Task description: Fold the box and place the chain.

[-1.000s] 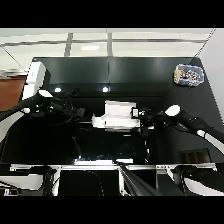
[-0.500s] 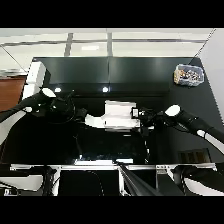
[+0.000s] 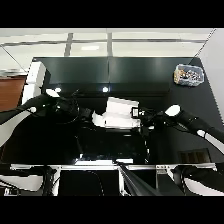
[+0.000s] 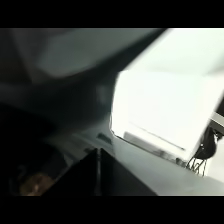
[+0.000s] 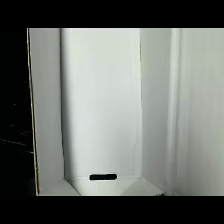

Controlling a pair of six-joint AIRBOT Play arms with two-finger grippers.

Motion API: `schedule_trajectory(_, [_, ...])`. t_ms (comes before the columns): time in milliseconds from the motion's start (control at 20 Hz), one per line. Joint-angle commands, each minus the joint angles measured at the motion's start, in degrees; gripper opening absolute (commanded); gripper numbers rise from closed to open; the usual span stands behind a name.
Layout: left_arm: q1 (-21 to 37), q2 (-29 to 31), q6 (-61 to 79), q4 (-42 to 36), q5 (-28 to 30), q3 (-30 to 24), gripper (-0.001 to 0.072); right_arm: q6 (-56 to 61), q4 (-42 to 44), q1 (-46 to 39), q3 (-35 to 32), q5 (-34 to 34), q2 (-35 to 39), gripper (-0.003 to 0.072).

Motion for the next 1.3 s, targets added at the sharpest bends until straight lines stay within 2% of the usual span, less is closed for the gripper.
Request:
schedule_trajectory(0, [-0.44, -0.07, 5.16, -3.74, -1.27, 0.09, 0.0119, -0.04, -0.07, 0.07, -0.02, 0.07, -0.02, 0.029])
schedule_trajectory(50, [-0.37, -0.04, 5.16, -3.52, -0.92, 0.13, 0.0184, -0.04, -0.04, 0.07, 0.0, 0.07, -0.02, 0.029])
schedule_trajectory(150, [0.0, -0.04, 5.14, -3.52, -0.76, 0.39, 0.0577, -0.04, -0.07, 0.07, 0.0, 0.07, -0.02, 0.029])
schedule_trajectory(250, [0.22, -0.04, 4.81, -3.54, -0.96, 0.9, 0.0641, -0.04, -0.07, 0.07, 0.0, 0.07, -0.02, 0.029])
schedule_trajectory(500, [-1.95, -0.04, 2.78, -3.06, -3.17, 3.91, 0.0641, -0.04, -0.07, 0.07, -0.02, 0.07, -0.02, 0.0289])
schedule_trajectory(750, [-6.21, -0.04, -7.17, 5.68, -3.26, 9.9, 0.0633, -0.04, -0.07, 0.07, 0.0, 0.07, -0.02, 0.029])
schedule_trajectory(800, [-6.93, -0.04, -9.57, 7.32, -3.32, 10.95, 0.0603, -0.04, -0.07, 0.07, -0.02, 0.04, -0.02, 0.029])
schedule_trajectory(850, [-7.63, -0.02, -11.93, 8.57, -3.5, 11.91, 0.0521, -0.04, -0.07, 0.07, -0.02, 0.04, -0.02, 0.029])
schedule_trajectory(900, [-8.15, -0.02, -12.5, 8.66, -3.85, 12.61, 0.0487, -0.04, -0.07, 0.07, 0.0, 0.04, -0.02, 0.029])
schedule_trajectory(1150, [-10.51, 0.02, -17.2, 8.9, -5.88, 15.52, 0.0487, -0.04, -0.07, 0.07, -0.02, 0.04, -0.02, 0.0289])
schedule_trajectory(1250, [-11.43, 0.02, -20.63, 12.11, -5.73, 16.33, 0.0487, -0.04, -0.07, 0.07, 0.0, 0.04, -0.02, 0.029])
